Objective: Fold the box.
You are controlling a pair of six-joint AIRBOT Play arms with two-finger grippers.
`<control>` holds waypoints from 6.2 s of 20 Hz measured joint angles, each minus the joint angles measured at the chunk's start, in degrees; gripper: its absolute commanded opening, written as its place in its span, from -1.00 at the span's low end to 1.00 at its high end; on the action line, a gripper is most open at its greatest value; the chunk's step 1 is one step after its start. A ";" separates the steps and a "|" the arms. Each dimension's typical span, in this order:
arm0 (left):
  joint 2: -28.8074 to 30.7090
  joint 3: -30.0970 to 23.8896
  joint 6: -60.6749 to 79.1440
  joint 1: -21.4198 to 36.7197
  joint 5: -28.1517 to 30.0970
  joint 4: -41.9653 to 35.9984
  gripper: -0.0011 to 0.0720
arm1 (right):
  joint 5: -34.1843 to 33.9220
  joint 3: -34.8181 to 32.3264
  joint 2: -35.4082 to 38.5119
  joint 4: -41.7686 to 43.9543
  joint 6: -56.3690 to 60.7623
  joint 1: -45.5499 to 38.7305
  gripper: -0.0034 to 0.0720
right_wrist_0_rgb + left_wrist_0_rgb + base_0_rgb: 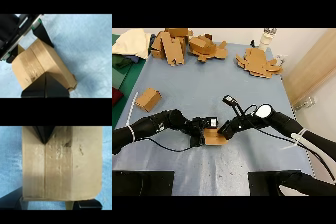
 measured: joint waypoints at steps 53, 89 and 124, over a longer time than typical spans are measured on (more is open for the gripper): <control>0.00 0.00 -0.07 0.00 -0.17 -0.13 0.44 | -11.63 0.48 6.60 -33.73 -15.58 19.06 -0.14; -0.02 -0.02 0.00 0.00 -0.22 -0.07 0.44 | -5.18 2.34 10.67 -36.61 -4.57 19.02 0.21; -0.02 -0.02 0.00 0.00 -0.24 -0.52 0.44 | -58.88 -27.61 17.88 -22.21 108.28 30.03 -0.89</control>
